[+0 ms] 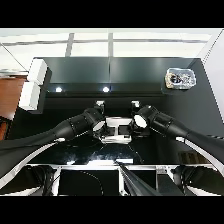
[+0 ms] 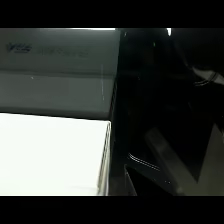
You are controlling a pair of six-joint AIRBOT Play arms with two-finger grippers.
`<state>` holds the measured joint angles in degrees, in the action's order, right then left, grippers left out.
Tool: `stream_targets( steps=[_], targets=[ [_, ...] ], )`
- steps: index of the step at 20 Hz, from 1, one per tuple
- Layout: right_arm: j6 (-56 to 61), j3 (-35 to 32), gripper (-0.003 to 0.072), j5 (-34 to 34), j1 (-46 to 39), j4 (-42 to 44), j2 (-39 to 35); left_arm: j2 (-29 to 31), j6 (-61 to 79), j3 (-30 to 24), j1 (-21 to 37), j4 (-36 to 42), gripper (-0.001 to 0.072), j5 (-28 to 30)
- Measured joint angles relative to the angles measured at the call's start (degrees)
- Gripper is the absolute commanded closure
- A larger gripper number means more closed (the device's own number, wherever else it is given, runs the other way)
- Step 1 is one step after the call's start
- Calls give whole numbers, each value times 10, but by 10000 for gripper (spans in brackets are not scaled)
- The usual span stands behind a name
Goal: Fold the box and place the chain.
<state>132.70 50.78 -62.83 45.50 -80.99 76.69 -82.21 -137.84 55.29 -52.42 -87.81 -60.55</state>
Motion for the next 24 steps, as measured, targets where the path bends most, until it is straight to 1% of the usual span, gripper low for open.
stream_targets(
  steps=[2,3,4,6,8,9,10,13,18,19,20,24],
  targets=[
    [5,5,377,-2,0,-6,6,0,0,0,0,0,680,0],
    [6,7,405,-4,1,-9,10,0,0,0,0,0,679,0],
    [8,8,478,-6,1,-11,13,0,0,0,0,0,680,0],
    [10,10,485,-7,2,-12,17,0,0,0,0,0,679,0],
    [11,11,557,-8,2,-13,19,0,0,0,0,0,680,0],
    [11,12,557,-8,3,-13,20,0,0,0,0,0,680,1],
    [12,12,611,-10,3,-14,20,0,0,0,0,0,679,1],
    [16,12,635,-12,3,-16,21,0,0,0,0,0,679,1],
    [19,13,631,-12,3,-16,21,0,0,0,0,0,679,1],
    [20,14,557,-13,3,-16,22,0,0,0,0,0,679,1],
    [21,16,420,-13,3,-16,22,0,-1,0,0,0,679,1],
    [21,20,411,-15,3,-17,21,0,-1,0,0,0,679,-1]
  ],
)
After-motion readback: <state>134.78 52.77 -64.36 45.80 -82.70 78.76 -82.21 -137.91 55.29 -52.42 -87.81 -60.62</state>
